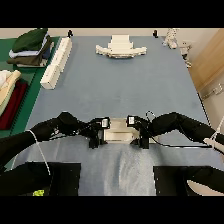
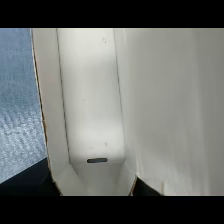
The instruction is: Fold the box.
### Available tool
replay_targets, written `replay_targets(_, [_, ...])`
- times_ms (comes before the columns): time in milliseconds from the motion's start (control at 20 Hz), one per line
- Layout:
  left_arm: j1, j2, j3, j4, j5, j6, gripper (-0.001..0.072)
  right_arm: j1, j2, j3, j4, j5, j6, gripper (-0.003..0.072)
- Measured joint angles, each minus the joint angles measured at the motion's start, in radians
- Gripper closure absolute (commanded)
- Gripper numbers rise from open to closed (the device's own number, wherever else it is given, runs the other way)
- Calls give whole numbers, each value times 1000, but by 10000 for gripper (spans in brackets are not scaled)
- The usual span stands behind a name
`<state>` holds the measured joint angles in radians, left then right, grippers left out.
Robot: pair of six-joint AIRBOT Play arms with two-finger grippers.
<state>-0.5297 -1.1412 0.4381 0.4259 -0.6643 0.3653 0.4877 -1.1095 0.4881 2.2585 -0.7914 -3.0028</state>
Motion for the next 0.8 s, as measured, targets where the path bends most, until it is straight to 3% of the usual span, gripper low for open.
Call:
replay_targets(350, [0,0,0,0,0,0,225,0,0,0,0,0,0,187])
replay_targets(400, [0,0,0,0,0,0,225,0,0,0,0,0,0,142])
replay_targets(500, [0,0,0,1,0,1,225,0,0,0,0,-9,2,-30])
replay_targets(800, [0,0,0,1,-2,1,225,-1,52,0,-34,-9,34,-30])
